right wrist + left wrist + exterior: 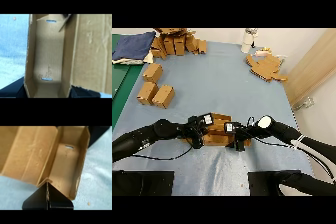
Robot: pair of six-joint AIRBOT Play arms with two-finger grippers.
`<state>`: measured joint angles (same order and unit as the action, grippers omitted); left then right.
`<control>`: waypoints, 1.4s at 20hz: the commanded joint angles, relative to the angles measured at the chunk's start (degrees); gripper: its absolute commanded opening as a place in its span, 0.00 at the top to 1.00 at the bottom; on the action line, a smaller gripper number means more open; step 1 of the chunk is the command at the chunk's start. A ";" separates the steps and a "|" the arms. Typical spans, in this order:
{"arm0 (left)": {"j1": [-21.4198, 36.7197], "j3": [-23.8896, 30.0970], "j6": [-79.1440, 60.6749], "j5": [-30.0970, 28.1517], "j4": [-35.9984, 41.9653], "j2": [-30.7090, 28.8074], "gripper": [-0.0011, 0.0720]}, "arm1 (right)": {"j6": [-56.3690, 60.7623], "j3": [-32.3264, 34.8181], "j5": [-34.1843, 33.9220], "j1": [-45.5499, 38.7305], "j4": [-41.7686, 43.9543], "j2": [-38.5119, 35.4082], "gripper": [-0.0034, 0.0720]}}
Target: Fold the box.
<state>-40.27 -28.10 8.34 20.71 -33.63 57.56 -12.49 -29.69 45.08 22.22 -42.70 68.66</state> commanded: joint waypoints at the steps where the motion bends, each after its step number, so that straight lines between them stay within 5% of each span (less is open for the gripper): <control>1: 1.01 0.00 41.24 4.02 -27.58 -7.80 0.97 | 0.00 0.02 -0.11 0.04 0.02 -0.04 0.18; 4: 4.81 -0.04 83.21 24.06 -58.14 -13.77 0.97 | 0.00 0.02 -0.09 0.04 0.02 -0.04 0.18; 7: 8.41 0.00 105.98 39.04 -65.02 -17.88 0.97 | 0.00 0.02 -0.04 0.04 0.02 -0.04 0.18; 10: 9.09 0.83 105.22 36.26 -53.72 -18.21 0.97 | 0.00 0.02 -0.09 0.04 0.02 -0.04 0.19; 18: 9.16 5.33 102.77 22.25 -38.60 -14.14 0.97 | 0.00 0.02 -0.07 0.04 0.04 -0.04 0.18; 28: 9.16 7.13 95.45 15.69 -27.28 -9.57 0.97 | 0.00 0.00 -0.07 0.04 0.04 -0.04 0.18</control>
